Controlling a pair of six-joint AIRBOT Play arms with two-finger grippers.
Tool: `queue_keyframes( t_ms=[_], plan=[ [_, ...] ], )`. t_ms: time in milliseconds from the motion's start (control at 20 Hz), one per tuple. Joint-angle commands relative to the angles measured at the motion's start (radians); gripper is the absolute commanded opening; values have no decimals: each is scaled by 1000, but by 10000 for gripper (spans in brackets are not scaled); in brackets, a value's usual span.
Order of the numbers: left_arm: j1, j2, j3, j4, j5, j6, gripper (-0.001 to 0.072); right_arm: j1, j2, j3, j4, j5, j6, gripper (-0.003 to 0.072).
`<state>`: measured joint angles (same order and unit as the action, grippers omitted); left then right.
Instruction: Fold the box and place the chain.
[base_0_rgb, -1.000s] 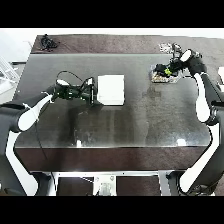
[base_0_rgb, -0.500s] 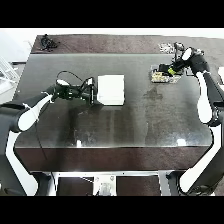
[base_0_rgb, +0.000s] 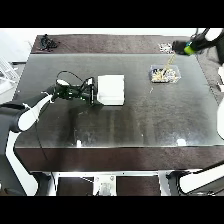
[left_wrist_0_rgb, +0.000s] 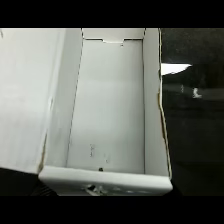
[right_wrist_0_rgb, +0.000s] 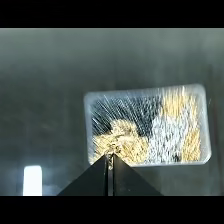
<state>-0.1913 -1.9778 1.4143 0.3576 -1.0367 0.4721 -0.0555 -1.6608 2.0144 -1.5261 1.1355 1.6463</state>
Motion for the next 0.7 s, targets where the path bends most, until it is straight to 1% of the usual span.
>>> queue_keyframes(
  t_ms=[0,150,300,400,500,650],
  plan=[
    [1,1,0,0,0,0,541,63,217,1,-2,-21,-36,4],
    [1,1,0,0,0,0,541,151,402,1,-2,-97,-55,3],
    [1,1,0,0,0,0,541,254,521,1,-2,-150,-62,3],
    [1,1,0,0,0,0,541,326,558,1,-2,-159,-74,3],
    [1,1,0,0,0,0,541,401,565,1,-2,-158,-89,2],
    [1,1,0,0,0,0,541,469,548,-21,-3,-105,-96,2]
  ],
)
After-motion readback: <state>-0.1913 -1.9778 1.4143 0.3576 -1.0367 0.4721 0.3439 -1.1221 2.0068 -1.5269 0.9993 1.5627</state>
